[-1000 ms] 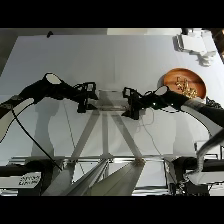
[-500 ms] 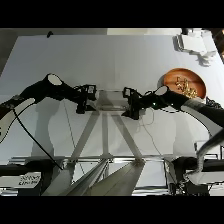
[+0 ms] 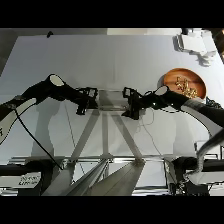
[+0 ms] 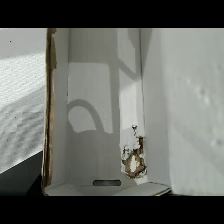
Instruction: Fold the box and place the chain.
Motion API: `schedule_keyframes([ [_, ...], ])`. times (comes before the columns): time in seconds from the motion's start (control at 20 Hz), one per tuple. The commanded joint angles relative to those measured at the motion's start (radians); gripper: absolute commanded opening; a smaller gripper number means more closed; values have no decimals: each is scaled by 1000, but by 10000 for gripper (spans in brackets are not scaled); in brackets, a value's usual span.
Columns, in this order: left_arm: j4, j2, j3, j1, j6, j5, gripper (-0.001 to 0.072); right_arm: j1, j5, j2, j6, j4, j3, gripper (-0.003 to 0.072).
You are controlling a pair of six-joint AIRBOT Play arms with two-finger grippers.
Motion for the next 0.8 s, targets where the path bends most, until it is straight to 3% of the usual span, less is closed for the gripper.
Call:
schedule_keyframes([
  [0.0, -39, 0, 0, -1, 6, 8, 84, 0, 0, 1, 0, 0, 0, 475],
  [0.1, -84, -1, 0, -1, 6, 16, 64, 0, 0, 1, 0, 0, 0, 475],
  [0.15, -100, -1, 0, -1, 6, 20, 7, 0, 0, 1, 0, 0, 0, 475],
  [0.6, -102, -9, 0, -16, 5, 20, 16, 0, 0, 1, 0, 0, 0, 475],
  [0.65, -102, -15, 0, -18, 5, 20, 34, 0, 0, 1, 0, 0, 0, 475],
  [0.7, -103, -21, 0, -19, 4, 20, 124, 0, 0, 1, 0, 0, 0, 475],
  [0.75, -103, -26, 0, -19, -5, 21, 307, 0, 0, 1, 0, 0, 0, 475],
])
